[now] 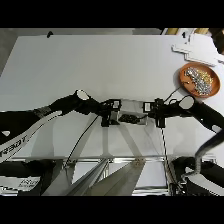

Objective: Fold the box and place the chain.

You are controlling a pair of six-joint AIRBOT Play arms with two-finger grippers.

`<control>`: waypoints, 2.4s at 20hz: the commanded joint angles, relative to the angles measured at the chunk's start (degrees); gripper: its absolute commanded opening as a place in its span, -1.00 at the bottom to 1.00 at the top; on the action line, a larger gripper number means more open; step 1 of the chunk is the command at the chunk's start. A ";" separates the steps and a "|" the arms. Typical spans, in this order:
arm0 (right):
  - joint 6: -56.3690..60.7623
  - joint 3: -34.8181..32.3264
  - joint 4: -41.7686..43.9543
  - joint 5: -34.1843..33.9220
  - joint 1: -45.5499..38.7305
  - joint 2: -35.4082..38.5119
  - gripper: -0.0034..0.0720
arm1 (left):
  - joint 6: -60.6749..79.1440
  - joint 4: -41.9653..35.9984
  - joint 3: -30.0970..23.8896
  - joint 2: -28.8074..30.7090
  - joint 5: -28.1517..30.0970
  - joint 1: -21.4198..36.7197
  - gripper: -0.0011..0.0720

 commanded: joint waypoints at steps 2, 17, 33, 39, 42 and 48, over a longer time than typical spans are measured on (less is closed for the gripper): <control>8.35 -0.02 -8.44 4.17 0.15 7.96 -0.86 | 0.02 0.02 0.04 0.04 0.00 0.02 -0.40; 17.38 -0.02 8.66 -3.15 20.98 27.08 -0.86 | 0.02 0.02 0.04 0.04 0.00 0.02 -0.40; 21.20 0.00 7.98 -2.89 9.53 22.25 -0.17 | 0.02 0.02 0.04 0.04 0.00 0.02 -0.40; 17.46 -1.95 -5.77 5.62 -5.16 23.54 -0.18 | 0.02 0.02 0.04 0.04 0.00 0.02 -0.40; 7.43 -5.75 -4.98 5.20 -4.70 18.75 -0.18 | 0.02 0.02 0.04 0.04 0.00 0.02 -0.40; -0.22 -6.80 4.20 1.31 0.55 10.38 -0.18 | 0.02 0.02 0.04 0.04 0.00 0.02 -0.40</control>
